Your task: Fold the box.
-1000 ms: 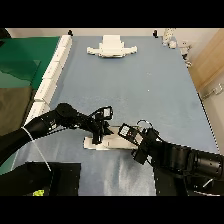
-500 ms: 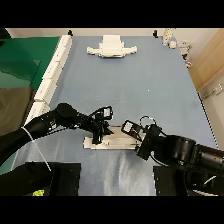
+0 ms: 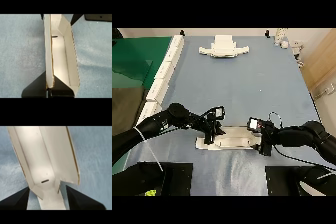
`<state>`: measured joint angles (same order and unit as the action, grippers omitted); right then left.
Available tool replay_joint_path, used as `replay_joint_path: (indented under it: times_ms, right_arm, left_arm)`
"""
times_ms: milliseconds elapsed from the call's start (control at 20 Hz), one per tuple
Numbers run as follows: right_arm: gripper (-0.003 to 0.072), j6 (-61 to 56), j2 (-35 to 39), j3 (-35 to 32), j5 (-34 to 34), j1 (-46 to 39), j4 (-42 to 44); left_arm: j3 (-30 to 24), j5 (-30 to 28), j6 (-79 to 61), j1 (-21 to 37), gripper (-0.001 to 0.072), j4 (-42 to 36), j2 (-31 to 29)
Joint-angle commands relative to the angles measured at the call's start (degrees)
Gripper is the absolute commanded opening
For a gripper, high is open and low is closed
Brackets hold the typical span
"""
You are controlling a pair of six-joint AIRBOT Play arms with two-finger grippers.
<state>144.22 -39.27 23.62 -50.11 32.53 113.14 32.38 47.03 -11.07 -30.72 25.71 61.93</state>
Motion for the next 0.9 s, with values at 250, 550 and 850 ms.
replay_joint_path:
  times_ms: [250,550,850]
  right_arm:
    - [0.0720,25.0,-6.9,-1.5,0.1,-6.9,16.3]
    - [0.0720,24.6,-9.3,-1.4,0.1,-6.8,16.7]
    - [0.0720,23.8,-9.3,-1.5,-1.0,-6.8,15.5]
  left_arm:
    - [0.0,0.0,0.0,0.0,0.0018,0.0,0.0]
    - [0.0,0.0,0.0,0.0,0.0018,0.0,0.0]
    - [0.0,0.0,0.0,0.0,0.0018,0.0,0.0]
